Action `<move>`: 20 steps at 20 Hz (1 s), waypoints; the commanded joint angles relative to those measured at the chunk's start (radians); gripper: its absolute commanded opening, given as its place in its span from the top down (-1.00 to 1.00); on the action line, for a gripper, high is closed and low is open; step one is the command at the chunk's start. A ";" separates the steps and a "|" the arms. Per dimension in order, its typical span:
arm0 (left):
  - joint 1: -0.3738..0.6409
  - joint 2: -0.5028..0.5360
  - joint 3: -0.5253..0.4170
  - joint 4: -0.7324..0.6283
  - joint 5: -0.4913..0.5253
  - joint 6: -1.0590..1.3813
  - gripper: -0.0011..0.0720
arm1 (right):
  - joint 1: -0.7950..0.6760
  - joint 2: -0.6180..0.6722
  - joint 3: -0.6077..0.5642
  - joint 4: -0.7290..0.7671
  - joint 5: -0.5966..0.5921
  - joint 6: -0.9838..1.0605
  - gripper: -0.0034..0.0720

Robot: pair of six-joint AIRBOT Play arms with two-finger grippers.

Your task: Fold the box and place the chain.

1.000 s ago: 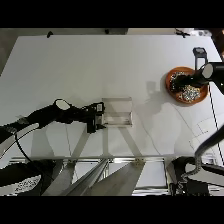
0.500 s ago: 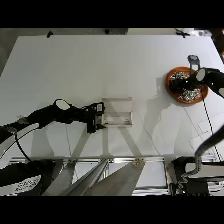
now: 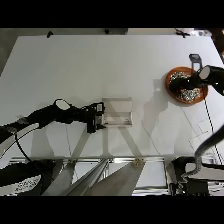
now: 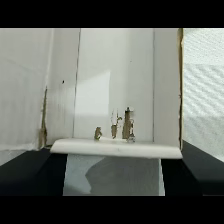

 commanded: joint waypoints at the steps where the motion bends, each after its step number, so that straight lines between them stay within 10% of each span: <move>1: 0.000 0.001 0.000 0.000 0.000 0.000 -0.09 | 0.006 0.143 0.001 0.003 0.074 -0.043 0.89; 10: 0.000 0.001 0.000 0.000 0.000 0.000 -0.09 | 0.254 0.535 0.001 0.064 0.290 -0.038 0.89; 20: 0.000 0.001 0.000 0.000 0.000 0.000 -0.09 | 0.689 0.625 0.001 0.081 0.351 0.110 0.89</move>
